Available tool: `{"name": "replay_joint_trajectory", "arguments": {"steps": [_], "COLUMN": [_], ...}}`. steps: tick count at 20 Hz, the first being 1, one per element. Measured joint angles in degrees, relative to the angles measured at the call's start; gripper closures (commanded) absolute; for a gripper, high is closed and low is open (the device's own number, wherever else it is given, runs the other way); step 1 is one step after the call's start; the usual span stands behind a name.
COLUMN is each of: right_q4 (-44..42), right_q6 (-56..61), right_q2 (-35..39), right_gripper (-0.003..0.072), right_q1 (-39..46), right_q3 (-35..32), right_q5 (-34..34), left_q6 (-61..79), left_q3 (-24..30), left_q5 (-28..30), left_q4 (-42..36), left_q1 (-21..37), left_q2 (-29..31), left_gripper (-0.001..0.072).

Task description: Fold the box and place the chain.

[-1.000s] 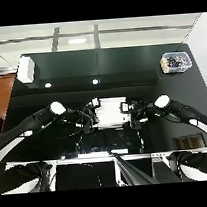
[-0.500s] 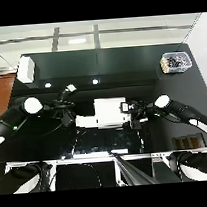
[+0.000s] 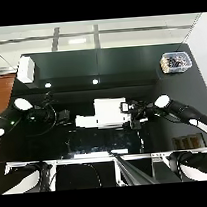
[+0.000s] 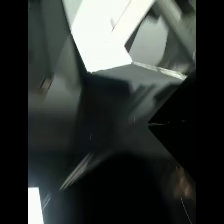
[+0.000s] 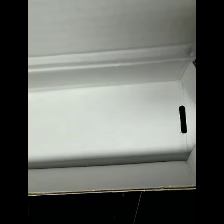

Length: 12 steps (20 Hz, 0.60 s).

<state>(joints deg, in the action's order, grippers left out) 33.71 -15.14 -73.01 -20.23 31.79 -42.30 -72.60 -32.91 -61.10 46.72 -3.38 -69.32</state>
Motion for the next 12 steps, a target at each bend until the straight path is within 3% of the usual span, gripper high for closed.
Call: {"name": "replay_joint_trajectory", "arguments": {"steps": [5, 12], "right_q4": [0.00, 0.00], "right_q6": [0.00, -0.02], "right_q2": [0.00, 0.00], "right_gripper": [0.0287, 0.0287], "right_q1": [0.00, 0.00], "right_q3": [0.00, 0.00], "right_q5": [0.00, 0.00], "left_q6": [3.43, 14.16], "left_q3": [0.59, 0.24], "left_q5": [1.11, 0.90], "left_q4": [-8.70, -18.05], "left_q1": [-4.63, -8.96], "left_q2": [-5.99, -7.72], "left_gripper": [0.0684, 0.0660]}}
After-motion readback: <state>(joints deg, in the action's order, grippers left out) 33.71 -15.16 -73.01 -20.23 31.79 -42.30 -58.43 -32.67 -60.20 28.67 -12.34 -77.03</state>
